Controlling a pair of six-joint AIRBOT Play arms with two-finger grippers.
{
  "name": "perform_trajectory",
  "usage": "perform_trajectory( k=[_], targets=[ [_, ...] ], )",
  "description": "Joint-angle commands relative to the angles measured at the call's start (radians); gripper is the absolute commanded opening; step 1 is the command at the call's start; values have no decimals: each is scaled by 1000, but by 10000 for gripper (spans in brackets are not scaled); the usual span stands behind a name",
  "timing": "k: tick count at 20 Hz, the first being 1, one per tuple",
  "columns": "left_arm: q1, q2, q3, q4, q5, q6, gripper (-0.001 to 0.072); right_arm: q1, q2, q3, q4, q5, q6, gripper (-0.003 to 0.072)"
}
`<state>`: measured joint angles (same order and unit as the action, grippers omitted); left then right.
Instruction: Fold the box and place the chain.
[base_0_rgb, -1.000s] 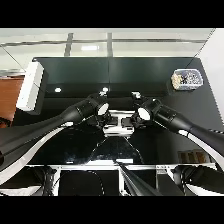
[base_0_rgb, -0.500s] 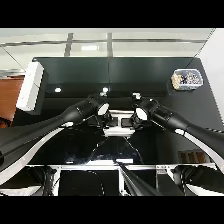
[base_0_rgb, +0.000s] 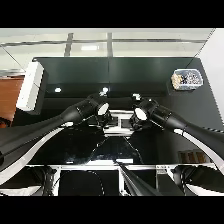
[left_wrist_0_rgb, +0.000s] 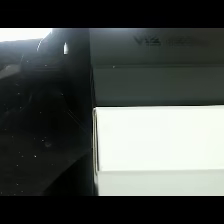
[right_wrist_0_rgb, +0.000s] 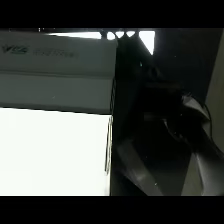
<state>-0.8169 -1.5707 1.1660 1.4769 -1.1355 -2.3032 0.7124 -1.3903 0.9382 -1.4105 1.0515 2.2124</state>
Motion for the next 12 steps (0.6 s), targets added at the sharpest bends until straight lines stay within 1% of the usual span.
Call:
perform_trajectory(
  k=[1, 4, 5, 6, 7, 10, 12],
  targets=[
    [0, 0, 1, 3, 0, 3, 26, 0, -5, 1, 3, -1, 7, 11],
    [0, 0, 1, 3, 0, 3, 26, 0, -5, 1, 0, 0, 6, 14],
    [0, 0, 1, 3, 0, 3, 26, -1, -4, 2, 0, 0, 6, 65],
    [0, 0, 1, 3, 0, 3, 26, -1, -3, 5, -3, -1, 5, 233],
    [0, 0, 1, 3, 0, 3, 26, -1, -3, 17, -10, 7, -2, 268],
    [0, 0, 1, 3, 0, 3, 27, -2, 8, 79, -34, 72, -81, 268],
    [0, 0, 1, 3, 0, 3, 27, -2, 49, 102, -60, 116, -124, 268]
  ],
)
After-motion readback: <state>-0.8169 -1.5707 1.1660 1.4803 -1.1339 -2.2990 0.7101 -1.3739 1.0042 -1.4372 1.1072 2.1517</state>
